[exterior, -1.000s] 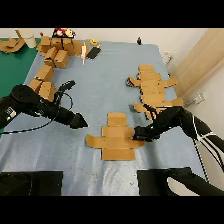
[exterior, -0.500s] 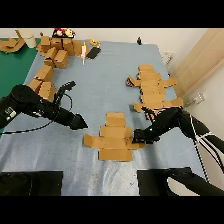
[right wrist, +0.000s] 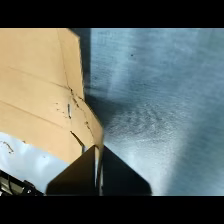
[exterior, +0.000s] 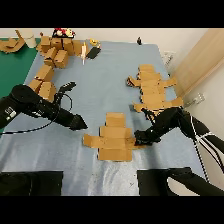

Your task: Fold the box.

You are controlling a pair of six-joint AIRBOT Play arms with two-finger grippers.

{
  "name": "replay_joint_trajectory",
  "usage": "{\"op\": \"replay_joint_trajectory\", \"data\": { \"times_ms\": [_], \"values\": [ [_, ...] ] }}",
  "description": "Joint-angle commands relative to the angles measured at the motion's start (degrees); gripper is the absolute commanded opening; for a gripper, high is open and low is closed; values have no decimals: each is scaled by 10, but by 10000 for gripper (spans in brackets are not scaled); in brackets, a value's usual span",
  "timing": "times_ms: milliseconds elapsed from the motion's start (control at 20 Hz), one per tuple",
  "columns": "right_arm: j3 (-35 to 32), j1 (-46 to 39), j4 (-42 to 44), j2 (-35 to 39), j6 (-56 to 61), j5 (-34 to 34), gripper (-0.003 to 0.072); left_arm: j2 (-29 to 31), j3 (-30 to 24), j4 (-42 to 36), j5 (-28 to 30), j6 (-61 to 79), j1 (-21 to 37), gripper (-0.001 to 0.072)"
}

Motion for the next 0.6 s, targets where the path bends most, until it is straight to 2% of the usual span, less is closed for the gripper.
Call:
{"op": "replay_joint_trajectory", "data": {
  "times_ms": [0,150,300,450,550],
  "values": [
    [0,1,58,0,-78,6,7,0,0,0,-2,2,15,416],
    [0,3,132,0,-188,47,5,-7,0,-5,-23,12,72,416],
    [-5,24,146,2,-280,68,5,-38,-1,-50,-62,60,134,417],
    [-24,62,157,5,-295,100,5,-84,-11,-116,-69,117,168,419],
    [-37,93,157,5,-294,123,5,-123,-14,-133,-68,144,173,419]
  ]
}}
